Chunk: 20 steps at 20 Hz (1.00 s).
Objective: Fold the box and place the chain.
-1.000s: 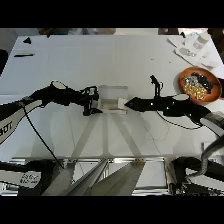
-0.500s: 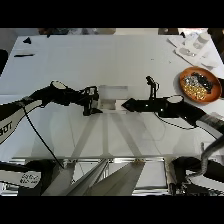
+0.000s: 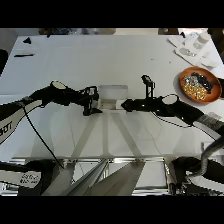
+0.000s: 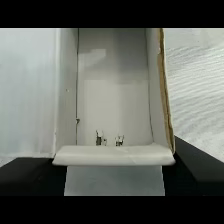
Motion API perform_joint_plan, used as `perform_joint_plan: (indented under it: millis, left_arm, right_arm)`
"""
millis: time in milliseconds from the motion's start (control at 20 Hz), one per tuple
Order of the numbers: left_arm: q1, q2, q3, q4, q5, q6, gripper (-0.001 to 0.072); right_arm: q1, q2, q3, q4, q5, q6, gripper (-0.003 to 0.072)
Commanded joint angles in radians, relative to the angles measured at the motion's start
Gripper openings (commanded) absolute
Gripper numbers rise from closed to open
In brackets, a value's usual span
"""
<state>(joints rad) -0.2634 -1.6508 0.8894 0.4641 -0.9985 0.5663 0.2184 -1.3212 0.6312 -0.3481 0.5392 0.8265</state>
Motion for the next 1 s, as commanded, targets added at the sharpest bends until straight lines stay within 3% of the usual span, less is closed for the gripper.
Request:
perform_joint_plan:
  millis: [0, 450, 700, 950]
  left_arm:
    - [0.0, 0.001, 0.0, 0.0, 0.0, -0.002, 0.0346]
    - [0.0, 0.001, 0.0, 0.0, 0.0, -0.002, 0.0346]
    - [0.0, 0.001, 0.0, 0.0, 0.0, -0.002, 0.0346]
    - [0.0, 0.001, 0.0, 0.0, 0.0, -0.002, 0.0346]
  right_arm:
    - [0.011, 0.006, 0.043, -0.26, -0.01, 0.199, 0.0431]
    - [0.121, 0.006, 0.14, -0.733, 0.025, 0.634, 0.0402]
    - [0.163, 0.005, 0.213, -1.08, 0.167, 0.949, 0.0403]
    - [0.202, -0.006, 0.219, -1.115, 0.191, 1.01, 0.0402]
